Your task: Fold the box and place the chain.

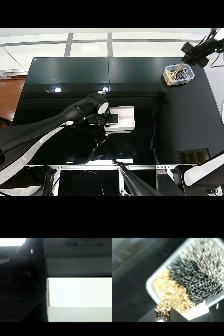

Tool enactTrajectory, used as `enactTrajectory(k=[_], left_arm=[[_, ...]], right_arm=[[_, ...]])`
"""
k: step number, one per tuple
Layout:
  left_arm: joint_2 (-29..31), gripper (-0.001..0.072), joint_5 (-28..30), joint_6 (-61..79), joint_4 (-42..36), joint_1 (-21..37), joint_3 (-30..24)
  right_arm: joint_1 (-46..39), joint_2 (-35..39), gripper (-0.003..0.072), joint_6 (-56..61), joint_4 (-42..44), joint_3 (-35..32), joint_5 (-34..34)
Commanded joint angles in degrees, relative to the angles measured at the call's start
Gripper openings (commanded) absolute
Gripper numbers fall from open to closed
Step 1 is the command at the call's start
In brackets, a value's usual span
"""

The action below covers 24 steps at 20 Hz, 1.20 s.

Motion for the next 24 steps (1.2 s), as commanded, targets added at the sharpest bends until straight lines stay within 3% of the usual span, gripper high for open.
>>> enactTrajectory(k=[1,10,15,20,24], left_arm=[[0.0,0.0031,0.0,0.0,0.0,0.0,0.0],[0.0,0.0031,0.1,0.0,0.0,0.0,0.0],[0.0,0.0031,0.1,0.0,0.0,0.0,0.0],[0.0,0.0031,0.2,0.0,0.0,0.0,0.0],[0.0,0.0031,0.2,0.0,0.0,0.0,0.0]], right_arm=[[0.0,8.4,0.0019,-8.4,-0.4,0.0,-0.1],[0.3,34.7,0.0018,-19.7,1.7,0.0,-1.0],[2.1,41.9,0.0019,-23.8,16.4,-1.4,6.3],[9.7,47.8,0.0019,-25.0,16.5,-9.7,12.7],[15.4,48.3,0.0019,-25.5,18.4,-17.6,18.2]])
